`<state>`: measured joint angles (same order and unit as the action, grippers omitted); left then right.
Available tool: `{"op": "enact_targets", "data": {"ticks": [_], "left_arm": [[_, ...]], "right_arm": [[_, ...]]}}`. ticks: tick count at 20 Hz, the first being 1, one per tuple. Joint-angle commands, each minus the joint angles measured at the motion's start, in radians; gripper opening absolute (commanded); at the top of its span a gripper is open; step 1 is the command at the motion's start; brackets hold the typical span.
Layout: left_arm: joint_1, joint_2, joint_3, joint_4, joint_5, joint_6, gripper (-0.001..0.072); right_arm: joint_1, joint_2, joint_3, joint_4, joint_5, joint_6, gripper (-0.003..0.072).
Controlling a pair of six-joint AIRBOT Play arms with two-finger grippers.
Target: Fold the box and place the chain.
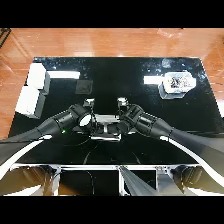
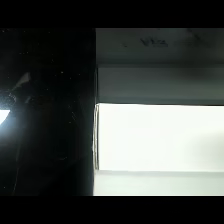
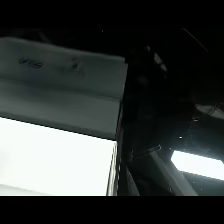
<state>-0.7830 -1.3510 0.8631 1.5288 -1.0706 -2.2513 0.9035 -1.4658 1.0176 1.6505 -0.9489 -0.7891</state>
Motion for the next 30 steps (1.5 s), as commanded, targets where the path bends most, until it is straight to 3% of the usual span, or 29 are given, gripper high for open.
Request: {"op": "enact_targets", "data": {"ticks": [1,28,29,30], "left_arm": [[-0.001,0.000,0.000,0.000,0.015,0.000,0.0024],[-0.001,0.000,0.000,0.000,-0.006,0.000,0.0024],[-0.001,0.000,0.000,0.000,-0.006,0.000,0.0024],[-0.001,0.000,0.000,0.000,-0.006,0.000,0.0024]], "right_arm": [[0.019,-0.024,0.001,-0.006,0.005,0.026,0.0334],[0.000,-0.001,0.054,-0.041,-0.096,0.024,0.0333],[0.000,-0.003,0.054,-0.043,-0.100,0.024,0.0257],[0.000,-0.004,0.054,-0.044,-0.102,0.024,0.0238]]}}
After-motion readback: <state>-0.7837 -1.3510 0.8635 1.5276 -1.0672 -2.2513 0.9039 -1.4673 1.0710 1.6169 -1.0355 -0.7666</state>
